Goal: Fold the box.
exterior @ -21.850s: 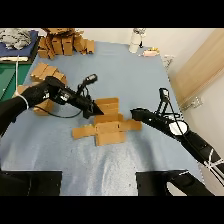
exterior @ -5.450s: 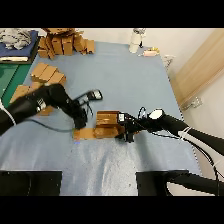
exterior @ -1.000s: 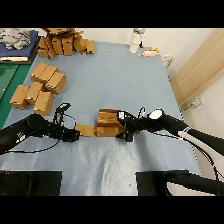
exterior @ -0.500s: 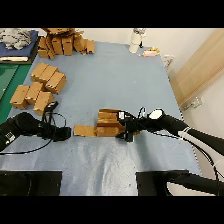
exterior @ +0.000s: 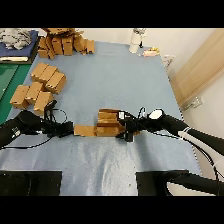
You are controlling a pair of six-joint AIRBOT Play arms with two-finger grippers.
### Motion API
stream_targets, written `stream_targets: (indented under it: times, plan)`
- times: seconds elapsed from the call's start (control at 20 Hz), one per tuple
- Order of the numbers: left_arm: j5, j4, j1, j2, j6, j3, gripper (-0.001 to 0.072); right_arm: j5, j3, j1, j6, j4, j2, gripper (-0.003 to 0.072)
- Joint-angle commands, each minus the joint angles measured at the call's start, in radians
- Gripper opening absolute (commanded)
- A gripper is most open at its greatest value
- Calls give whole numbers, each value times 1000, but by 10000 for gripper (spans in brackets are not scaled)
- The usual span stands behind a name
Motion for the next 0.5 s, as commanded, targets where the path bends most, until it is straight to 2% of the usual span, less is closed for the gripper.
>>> stream_targets:
  times: [0.0, 0.3, 0.45]
  plan:
    - [11, -128, -37, -42, 97, 0, 15, 1, 1, -1, 0, 0, 0, 572]
    - [10, -165, -108, -42, 103, -1, 15, 0, 1, 0, 0, 0, 0, 572]
    - [42, -275, -138, -42, 197, 0, 15, 0, 1, -1, 0, 0, 0, 572]
